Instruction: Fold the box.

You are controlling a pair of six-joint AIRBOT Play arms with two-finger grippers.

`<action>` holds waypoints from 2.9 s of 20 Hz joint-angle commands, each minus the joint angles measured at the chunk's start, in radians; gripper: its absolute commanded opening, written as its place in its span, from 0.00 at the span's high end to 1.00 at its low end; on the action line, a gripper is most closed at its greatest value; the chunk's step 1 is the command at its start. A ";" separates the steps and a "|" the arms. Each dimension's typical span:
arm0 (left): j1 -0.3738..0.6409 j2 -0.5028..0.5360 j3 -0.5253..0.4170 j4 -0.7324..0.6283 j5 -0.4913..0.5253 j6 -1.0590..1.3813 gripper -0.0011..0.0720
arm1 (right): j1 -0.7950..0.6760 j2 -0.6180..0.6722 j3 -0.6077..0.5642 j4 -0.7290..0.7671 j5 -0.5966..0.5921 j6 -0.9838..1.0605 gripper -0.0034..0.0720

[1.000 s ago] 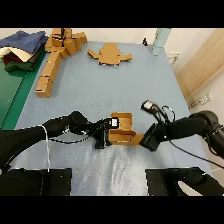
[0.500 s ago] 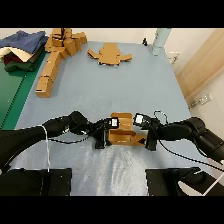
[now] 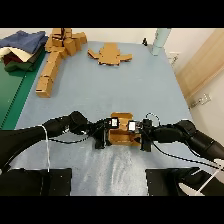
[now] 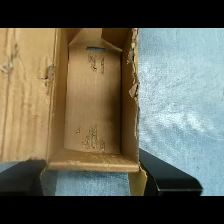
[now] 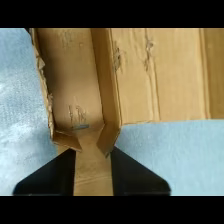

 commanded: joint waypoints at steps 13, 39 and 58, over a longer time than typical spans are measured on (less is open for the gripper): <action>0.001 0.001 0.000 0.000 0.000 0.000 0.27 | 0.051 -0.026 -0.030 0.148 0.138 -0.100 0.63; 0.001 0.001 0.000 0.000 0.000 0.000 0.27 | 0.027 0.177 0.045 -0.673 -0.150 1.081 0.95; 0.001 0.000 0.000 0.000 0.000 0.000 0.27 | -0.145 -0.045 -0.038 0.107 -0.124 1.117 0.95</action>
